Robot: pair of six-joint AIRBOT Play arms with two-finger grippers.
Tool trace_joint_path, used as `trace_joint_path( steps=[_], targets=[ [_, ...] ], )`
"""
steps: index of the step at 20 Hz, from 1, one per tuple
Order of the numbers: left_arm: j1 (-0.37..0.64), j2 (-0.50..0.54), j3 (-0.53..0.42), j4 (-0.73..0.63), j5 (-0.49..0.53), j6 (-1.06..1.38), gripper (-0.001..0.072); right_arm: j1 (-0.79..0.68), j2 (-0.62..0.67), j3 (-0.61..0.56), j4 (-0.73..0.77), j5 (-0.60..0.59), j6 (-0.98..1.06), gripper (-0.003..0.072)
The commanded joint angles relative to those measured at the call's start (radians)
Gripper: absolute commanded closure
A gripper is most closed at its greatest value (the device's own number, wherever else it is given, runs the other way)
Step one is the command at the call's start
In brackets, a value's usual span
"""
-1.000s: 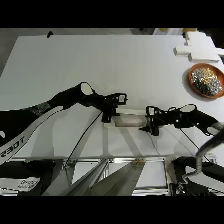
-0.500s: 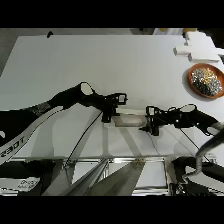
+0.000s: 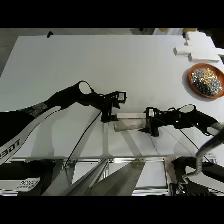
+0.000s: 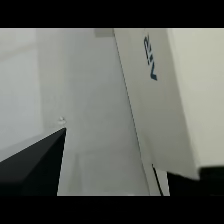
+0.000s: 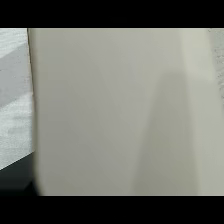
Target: Fold the box and place the chain.
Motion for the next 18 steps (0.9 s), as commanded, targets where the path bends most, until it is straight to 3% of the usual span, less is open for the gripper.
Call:
trace_joint_path(
  steps=[1,4,6,7,9,11,14,18],
  targets=[
    [0.001,0.061,0.001,0.141,-0.024,-0.141,0.0059,-0.001,0.001,0.001,0.004,-0.002,0.003,0.0289],
    [0.001,0.131,0.001,0.279,-0.104,-0.28,0.0104,-0.001,0.001,0.001,0.004,-0.002,0.003,0.0289],
    [0.001,0.186,0.001,0.34,-0.178,-0.348,0.0355,-0.001,0.001,0.001,0.004,-0.002,0.003,0.0289],
    [0.0,0.213,0.001,0.354,-0.214,-0.351,0.0435,-0.001,0.001,0.001,0.004,-0.002,0.003,0.0289],
    [-0.008,0.269,0.001,0.355,-0.291,-0.365,0.0708,-0.001,0.001,0.001,0.004,-0.003,0.003,0.0289],
    [-0.035,0.316,0.001,0.35,-0.332,-0.398,0.0706,-0.001,0.001,0.001,0.004,-0.002,0.003,0.0289],
    [-0.148,0.34,0.001,0.35,-0.296,-0.442,0.0706,-0.001,0.001,0.001,0.004,-0.002,0.003,0.0289],
    [-0.326,0.299,0.001,0.357,-0.063,-0.517,0.0705,-0.001,0.001,0.001,0.004,-0.002,0.003,0.0289]
  ],
)
